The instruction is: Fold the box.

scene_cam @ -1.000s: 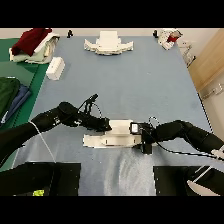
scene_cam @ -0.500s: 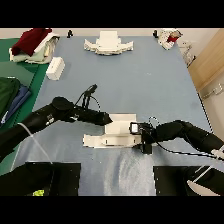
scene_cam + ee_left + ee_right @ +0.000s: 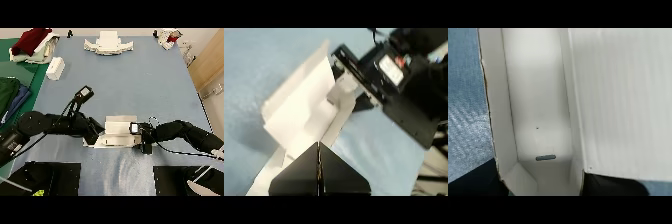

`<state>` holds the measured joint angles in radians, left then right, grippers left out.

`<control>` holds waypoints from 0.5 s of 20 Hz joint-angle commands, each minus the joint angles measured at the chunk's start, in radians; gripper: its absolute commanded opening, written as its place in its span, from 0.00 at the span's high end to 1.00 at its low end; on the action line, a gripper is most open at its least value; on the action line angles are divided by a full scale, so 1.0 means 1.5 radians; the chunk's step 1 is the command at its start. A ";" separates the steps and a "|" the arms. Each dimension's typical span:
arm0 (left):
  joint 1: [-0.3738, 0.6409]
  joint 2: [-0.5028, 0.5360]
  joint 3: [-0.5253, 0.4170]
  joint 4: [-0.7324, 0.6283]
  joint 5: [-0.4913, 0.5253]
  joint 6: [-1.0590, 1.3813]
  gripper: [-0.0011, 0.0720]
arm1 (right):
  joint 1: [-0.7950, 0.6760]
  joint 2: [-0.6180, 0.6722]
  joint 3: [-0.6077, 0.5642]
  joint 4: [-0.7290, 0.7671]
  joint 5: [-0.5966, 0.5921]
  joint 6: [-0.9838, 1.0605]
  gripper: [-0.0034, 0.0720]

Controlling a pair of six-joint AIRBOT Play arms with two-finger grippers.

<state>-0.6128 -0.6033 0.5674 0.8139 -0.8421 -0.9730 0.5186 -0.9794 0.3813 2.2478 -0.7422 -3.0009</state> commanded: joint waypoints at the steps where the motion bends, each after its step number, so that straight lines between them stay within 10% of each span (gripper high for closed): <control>1: -0.069 0.061 -0.034 0.140 -0.005 0.002 0.97 | 0.001 0.000 0.000 0.000 0.000 0.000 0.23; 3: -0.072 0.060 -0.060 0.146 -0.004 0.085 0.88 | 0.001 0.000 0.000 0.000 0.000 0.000 0.23; 5: -0.067 0.048 -0.094 0.143 0.024 0.159 0.05 | 0.000 0.000 0.000 0.000 0.000 0.000 0.23; 10: -0.060 -0.022 -0.125 0.143 0.096 0.325 0.05 | 0.001 0.000 0.000 0.000 0.000 0.000 0.23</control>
